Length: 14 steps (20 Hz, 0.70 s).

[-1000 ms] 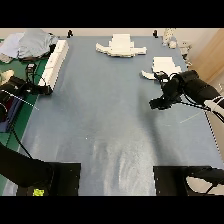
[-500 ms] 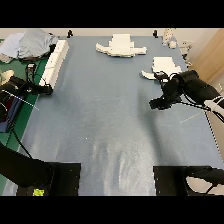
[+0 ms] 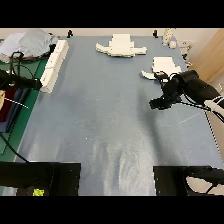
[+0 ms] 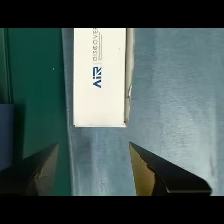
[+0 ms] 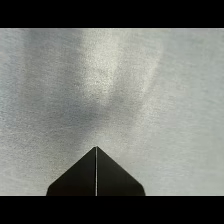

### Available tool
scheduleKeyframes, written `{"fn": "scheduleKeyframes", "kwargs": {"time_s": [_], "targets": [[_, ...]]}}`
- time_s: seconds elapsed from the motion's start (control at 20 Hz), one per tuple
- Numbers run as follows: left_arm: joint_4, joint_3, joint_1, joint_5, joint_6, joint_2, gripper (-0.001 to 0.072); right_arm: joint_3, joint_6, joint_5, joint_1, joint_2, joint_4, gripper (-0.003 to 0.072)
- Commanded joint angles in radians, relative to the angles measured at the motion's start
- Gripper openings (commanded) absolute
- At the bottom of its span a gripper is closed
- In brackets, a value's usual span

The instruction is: Fold the box.

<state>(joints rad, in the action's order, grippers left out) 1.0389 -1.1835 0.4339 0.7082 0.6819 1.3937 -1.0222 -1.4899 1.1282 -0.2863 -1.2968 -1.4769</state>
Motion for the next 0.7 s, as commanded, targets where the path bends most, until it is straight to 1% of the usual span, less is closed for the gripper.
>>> {"fn": "scheduleKeyframes", "kwargs": {"time_s": [0.0,0.1,0.15,0.2,0.25,0.3,0.45,0.55,0.65], "targets": [[0.011,-0.001,-0.020,0.155,0.018,-0.168,0.0696,-0.001,0.000,0.000,0.000,0.000,0.000,0.0004],[-0.015,-0.001,-0.070,0.245,0.018,-0.248,0.0694,-0.001,0.000,0.000,0.000,0.000,0.000,0.0004],[-0.041,-0.001,-0.099,0.277,0.027,-0.280,0.0607,-0.001,0.000,0.000,0.000,0.000,0.000,0.0003],[-0.077,0.000,-0.133,0.319,0.058,-0.309,0.0296,-0.001,0.000,0.000,0.000,0.000,0.000,0.0004],[-0.105,0.000,-0.166,0.360,0.081,-0.332,0.0016,-0.001,0.000,0.000,0.000,0.000,0.000,0.0004],[-0.118,0.000,-0.205,0.395,0.103,-0.349,0.0013,-0.001,0.000,0.000,0.000,0.000,0.000,0.0004],[-0.118,0.016,-0.324,0.475,0.286,-0.356,0.0012,-0.001,0.000,0.000,0.000,0.000,0.000,0.0004],[-0.118,0.063,-0.409,0.481,0.337,-0.351,0.0012,-0.001,0.000,0.000,0.000,0.000,0.000,0.0004],[-0.118,0.126,-0.492,0.445,0.338,-0.344,0.0013,-0.001,0.000,0.000,0.000,0.000,0.000,0.0004]]}}
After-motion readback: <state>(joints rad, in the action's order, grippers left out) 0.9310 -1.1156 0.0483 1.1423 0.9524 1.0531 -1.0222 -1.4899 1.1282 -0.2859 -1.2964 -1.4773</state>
